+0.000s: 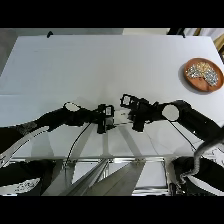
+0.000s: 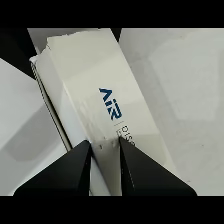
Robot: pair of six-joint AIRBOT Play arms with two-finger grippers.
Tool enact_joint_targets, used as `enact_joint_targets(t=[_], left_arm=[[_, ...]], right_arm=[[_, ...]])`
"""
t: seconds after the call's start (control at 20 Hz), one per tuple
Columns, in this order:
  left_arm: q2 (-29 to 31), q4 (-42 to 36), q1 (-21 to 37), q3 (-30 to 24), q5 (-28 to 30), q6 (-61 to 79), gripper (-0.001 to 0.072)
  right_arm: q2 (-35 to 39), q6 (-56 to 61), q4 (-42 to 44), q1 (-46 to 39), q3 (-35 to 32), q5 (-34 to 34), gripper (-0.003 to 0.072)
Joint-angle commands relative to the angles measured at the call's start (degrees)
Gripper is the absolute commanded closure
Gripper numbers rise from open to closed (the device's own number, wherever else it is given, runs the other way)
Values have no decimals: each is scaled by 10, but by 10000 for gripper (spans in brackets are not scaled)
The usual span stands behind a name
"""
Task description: Fold the box and place the chain.
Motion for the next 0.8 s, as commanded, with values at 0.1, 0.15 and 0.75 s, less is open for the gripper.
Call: enact_joint_targets(t=[0.1,0.15,0.75], left_arm=[[0,-1,0,0,0,-1,456],[0,-1,0,0,0,-1,456],[0,-1,0,0,0,-1,456]], right_arm=[[0,-2,0,0,-4,29,477],[0,-4,0,0,-4,34,445],[5,-21,0,0,-4,61,250]])
